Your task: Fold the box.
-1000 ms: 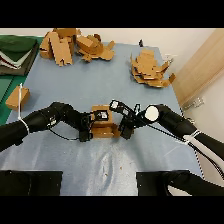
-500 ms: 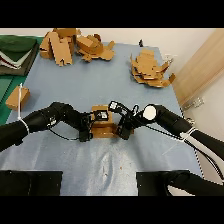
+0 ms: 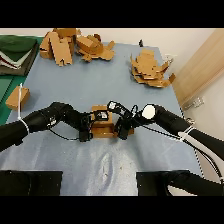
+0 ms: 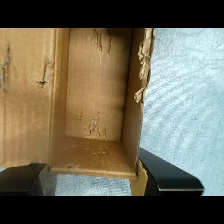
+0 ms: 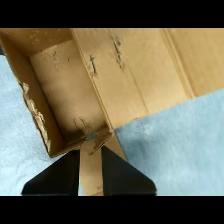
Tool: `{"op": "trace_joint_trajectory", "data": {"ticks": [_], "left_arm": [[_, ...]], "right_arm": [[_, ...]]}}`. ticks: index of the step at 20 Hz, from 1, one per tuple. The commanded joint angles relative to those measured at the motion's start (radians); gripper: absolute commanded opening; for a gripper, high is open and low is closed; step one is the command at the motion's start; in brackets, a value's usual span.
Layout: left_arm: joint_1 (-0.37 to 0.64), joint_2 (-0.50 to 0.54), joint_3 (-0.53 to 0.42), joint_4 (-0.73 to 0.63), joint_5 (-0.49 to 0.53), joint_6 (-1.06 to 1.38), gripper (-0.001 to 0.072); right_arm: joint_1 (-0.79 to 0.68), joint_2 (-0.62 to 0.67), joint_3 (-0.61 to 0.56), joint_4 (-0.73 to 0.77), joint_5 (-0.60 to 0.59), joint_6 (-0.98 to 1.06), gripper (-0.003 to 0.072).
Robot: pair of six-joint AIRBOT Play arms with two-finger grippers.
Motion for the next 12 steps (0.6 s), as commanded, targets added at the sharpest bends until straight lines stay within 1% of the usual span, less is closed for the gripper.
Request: {"op": "trace_joint_trajectory", "data": {"ticks": [1,3,8,9,10,12], "left_arm": [[-0.001,0.001,0.0,0.0,-0.001,0.0,0.0174],[-0.001,0.001,0.0,0.0,-0.002,0.001,0.0174],[-0.001,0.001,0.0,0.0,-0.002,0.0,0.0175],[-0.001,0.001,0.0,0.0,-0.002,0.001,0.0175],[-0.001,0.001,0.0,0.0,-0.002,0.0,0.0174],[-0.001,0.001,0.0,0.0,-0.001,0.0,0.0174]], "right_arm": [[0.013,-0.029,0.0,0.079,0.0,-0.035,0.0141],[0.023,-0.035,0.0,0.093,-0.018,-0.035,0.0123],[0.029,-0.039,0.0,0.093,-0.061,-0.036,0.0131],[0.029,-0.044,-0.001,0.093,-0.064,-0.035,0.0201],[0.029,-0.053,-0.001,0.101,-0.064,-0.035,0.0313],[0.029,-0.079,0.0,0.128,-0.06,-0.036,0.032]]}}
